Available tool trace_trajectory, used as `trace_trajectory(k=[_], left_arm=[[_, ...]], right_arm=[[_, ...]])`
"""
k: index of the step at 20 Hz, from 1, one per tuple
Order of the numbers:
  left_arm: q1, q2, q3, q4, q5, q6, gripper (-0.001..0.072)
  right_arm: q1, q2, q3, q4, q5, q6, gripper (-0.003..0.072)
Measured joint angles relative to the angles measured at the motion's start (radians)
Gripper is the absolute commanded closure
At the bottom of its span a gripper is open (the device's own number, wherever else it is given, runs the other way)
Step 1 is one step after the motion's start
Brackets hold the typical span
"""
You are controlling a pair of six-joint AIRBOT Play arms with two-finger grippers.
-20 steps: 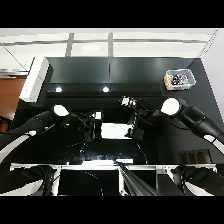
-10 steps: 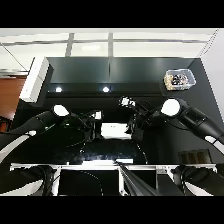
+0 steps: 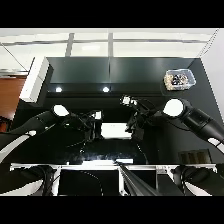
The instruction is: Fold the box and place the chain.
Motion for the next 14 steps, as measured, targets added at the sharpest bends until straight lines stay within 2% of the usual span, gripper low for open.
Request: trace_trajectory(k=[2, 3, 4, 14], left_arm=[[0.0, 0.0, 0.0, 0.0, 0.0, 0.001, 0.0321], [0.0, 0.0, 0.0, 0.0, 0.0, 0.002, 0.0321], [0.0, 0.0, 0.0, 0.0, 0.0, 0.001, 0.0321], [0.0, 0.0, 0.0, 0.0, -0.001, 0.0, 0.0321]], right_arm=[[0.0, 0.001, 0.0, -0.001, -0.002, 0.001, 0.0185], [0.0, 0.001, 0.0, -0.002, -0.005, 0.001, 0.009], [0.0, 0.002, 0.0, -0.002, -0.005, 0.001, 0.0073], [0.005, 0.002, 0.0, -0.08, -0.023, -0.01, 0.0078]])
